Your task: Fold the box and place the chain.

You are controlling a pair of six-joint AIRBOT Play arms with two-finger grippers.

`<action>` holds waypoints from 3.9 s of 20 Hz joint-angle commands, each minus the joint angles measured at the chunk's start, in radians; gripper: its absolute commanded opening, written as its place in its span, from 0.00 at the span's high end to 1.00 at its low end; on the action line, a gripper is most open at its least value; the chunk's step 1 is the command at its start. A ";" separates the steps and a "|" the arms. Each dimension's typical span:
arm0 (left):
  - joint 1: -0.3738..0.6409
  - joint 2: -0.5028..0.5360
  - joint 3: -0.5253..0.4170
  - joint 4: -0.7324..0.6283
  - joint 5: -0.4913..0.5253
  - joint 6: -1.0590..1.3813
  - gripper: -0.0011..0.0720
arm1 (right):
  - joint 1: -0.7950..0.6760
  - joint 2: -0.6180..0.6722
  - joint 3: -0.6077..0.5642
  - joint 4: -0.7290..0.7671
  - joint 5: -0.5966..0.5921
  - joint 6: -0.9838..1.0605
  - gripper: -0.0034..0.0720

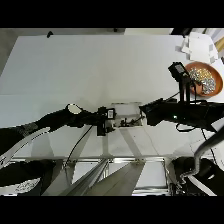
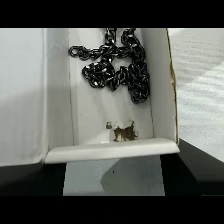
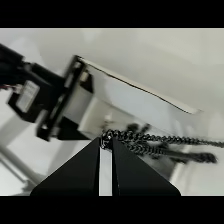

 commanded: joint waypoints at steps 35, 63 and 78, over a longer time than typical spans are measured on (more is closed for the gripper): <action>0.000 0.000 0.001 0.000 0.000 0.000 0.89 | 0.088 -0.143 -0.006 0.076 -0.081 -0.055 0.93; 0.000 0.000 0.001 0.000 0.000 0.000 0.89 | 0.087 -0.192 -0.006 -0.202 0.050 0.137 0.54; 0.000 0.000 0.001 0.000 0.000 0.000 0.89 | -0.286 -0.505 -0.008 -0.609 -0.101 0.517 0.38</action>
